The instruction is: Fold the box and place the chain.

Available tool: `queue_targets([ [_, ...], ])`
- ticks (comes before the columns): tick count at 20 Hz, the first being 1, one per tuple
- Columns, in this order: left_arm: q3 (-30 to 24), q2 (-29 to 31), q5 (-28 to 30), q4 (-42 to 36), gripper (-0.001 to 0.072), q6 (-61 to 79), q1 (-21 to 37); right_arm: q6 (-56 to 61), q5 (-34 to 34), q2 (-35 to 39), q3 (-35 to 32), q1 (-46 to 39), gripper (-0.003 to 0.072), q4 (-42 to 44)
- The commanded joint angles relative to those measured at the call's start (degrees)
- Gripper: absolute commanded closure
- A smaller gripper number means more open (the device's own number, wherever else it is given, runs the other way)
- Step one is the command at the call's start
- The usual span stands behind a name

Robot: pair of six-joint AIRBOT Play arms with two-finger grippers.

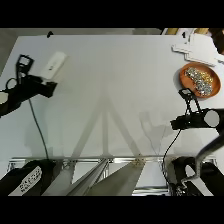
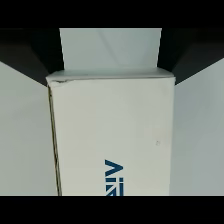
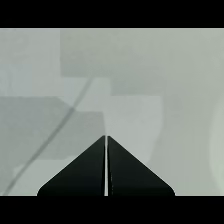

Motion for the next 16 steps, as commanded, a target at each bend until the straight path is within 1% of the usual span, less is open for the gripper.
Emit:
queue_targets([
  [1, -0.28, -1.05, -0.02, 11.45, 0.0506, -12.57, 6.21, 0.00, 0.00, 0.04, -0.04, -0.04, 0.0668, 0.00],
  [4, -0.37, -3.15, -4.94, 21.77, 0.0497, -21.42, 7.37, 0.00, 0.00, 0.04, -0.02, -0.04, 0.0668, 0.00],
  [5, -0.37, -3.72, -6.03, 24.02, 0.0465, -23.85, 7.54, 0.00, 0.00, 0.04, -0.04, -0.04, 0.0668, 0.00],
  [6, -0.37, -4.15, -7.28, 26.12, 0.0367, -26.16, 7.63, 0.00, 0.00, 0.04, -0.02, -0.04, 0.0668, 0.00],
  [7, -0.37, -4.44, -8.35, 28.15, 0.0302, -27.85, 7.63, 0.00, 0.00, 0.04, -0.02, -0.04, 0.0668, 0.00],
  [8, -0.37, -4.70, -9.31, 29.79, 0.0291, -29.29, 7.63, 0.00, 0.00, 0.04, -0.02, -0.04, 0.0668, 0.00],
  [9, -0.37, -4.72, -9.88, 30.91, 0.0262, -29.81, 7.61, 0.00, 0.00, 0.04, -0.02, -0.04, 0.0668, 0.00],
  [10, -0.37, -4.72, -10.21, 31.10, 0.0203, -29.79, 7.63, 0.00, 0.00, 0.04, -0.02, -0.04, 0.0668, 0.00],
  [12, -0.37, -4.66, -11.23, 32.06, 0.0139, -29.90, 7.63, 0.00, 0.00, 0.04, -0.02, -0.04, 0.0668, 0.00],
  [13, -0.37, -4.50, -11.54, 32.37, 0.0047, -31.15, 7.63, 0.00, 0.00, 0.04, -0.02, -0.04, 0.0668, 0.00],
  [14, -0.37, -4.24, -11.45, 32.59, 0.0018, -33.05, 7.63, 0.00, 0.00, 0.04, -0.02, -0.04, 0.0668, 0.00],
  [16, -0.37, -2.80, -11.65, 32.59, 0.0018, -33.70, 7.63, 0.00, 0.02, 0.04, -0.02, -0.04, 0.0668, 0.00],
])
